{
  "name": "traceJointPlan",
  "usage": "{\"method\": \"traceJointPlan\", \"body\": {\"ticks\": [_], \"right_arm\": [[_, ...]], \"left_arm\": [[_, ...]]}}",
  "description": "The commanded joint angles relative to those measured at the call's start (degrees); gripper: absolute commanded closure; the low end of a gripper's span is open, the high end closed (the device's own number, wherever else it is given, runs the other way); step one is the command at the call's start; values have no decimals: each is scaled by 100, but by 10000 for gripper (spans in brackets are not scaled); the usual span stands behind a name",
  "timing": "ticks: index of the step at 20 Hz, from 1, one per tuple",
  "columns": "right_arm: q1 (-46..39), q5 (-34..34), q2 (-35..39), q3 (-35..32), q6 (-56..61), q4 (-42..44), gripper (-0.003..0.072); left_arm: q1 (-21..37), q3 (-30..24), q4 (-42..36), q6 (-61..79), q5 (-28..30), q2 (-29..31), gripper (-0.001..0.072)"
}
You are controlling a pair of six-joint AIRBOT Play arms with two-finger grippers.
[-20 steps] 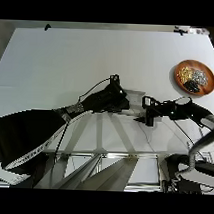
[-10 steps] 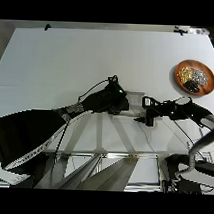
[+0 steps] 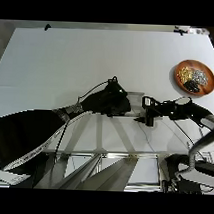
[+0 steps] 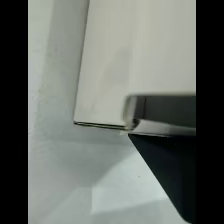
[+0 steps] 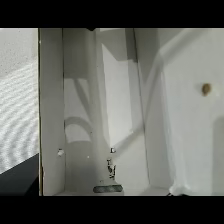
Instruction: Fold the box and place the chain.
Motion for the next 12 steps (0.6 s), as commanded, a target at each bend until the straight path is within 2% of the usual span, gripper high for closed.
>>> {"method": "traceJointPlan", "body": {"ticks": [1, 6, 12], "right_arm": [[2, 0, 0, -2, -9, -7, 274], [2, 0, 0, -2, -9, -7, 274], [2, 2, 0, -2, -9, -7, 274]], "left_arm": [[11, -2, 37, -284, 138, 85, 304], [9, -2, 17, -396, 555, 96, 304], [4, 0, 79, -796, 330, 352, 305]]}}
